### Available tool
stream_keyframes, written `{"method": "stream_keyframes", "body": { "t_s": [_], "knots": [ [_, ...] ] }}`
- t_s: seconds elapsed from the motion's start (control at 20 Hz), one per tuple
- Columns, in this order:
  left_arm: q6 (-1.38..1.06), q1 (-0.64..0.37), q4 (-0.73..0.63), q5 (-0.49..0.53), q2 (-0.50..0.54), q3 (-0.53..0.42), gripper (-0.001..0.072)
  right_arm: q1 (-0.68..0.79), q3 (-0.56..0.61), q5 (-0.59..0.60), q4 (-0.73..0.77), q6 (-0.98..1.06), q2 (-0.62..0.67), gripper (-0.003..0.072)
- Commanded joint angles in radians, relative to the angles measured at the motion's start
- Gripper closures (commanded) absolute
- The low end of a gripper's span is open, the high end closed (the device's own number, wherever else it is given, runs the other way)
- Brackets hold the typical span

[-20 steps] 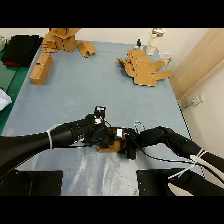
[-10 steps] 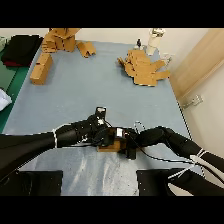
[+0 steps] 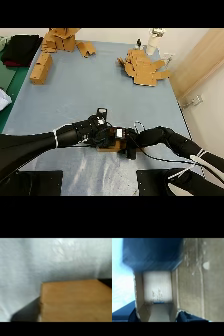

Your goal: Fold the box.

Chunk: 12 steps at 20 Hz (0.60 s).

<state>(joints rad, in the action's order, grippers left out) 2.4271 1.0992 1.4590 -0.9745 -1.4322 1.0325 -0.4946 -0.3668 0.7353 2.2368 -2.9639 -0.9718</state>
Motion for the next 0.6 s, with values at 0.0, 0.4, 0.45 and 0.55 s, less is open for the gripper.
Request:
{"method": "stream_keyframes", "body": {
  "t_s": [0.0, 0.4, 0.45, 0.55],
  "knots": [
    [-0.011, -0.004, -0.016, -0.024, 0.002, 0.002, 0.0117, 0.000, 0.000, 0.000, 0.001, 0.005, 0.001, 0.0346],
    [-0.022, -0.009, 0.028, -0.124, 0.112, 0.004, 0.0121, 0.000, 0.000, 0.000, 0.001, 0.005, 0.001, 0.0346],
    [-0.023, -0.019, 0.032, -0.145, 0.133, 0.004, 0.0121, 0.000, 0.000, 0.000, 0.001, 0.005, 0.001, 0.0347],
    [-0.027, -0.050, 0.032, -0.180, 0.175, 0.004, 0.0121, 0.000, 0.000, 0.000, 0.001, 0.005, 0.001, 0.0346]
  ]
}}
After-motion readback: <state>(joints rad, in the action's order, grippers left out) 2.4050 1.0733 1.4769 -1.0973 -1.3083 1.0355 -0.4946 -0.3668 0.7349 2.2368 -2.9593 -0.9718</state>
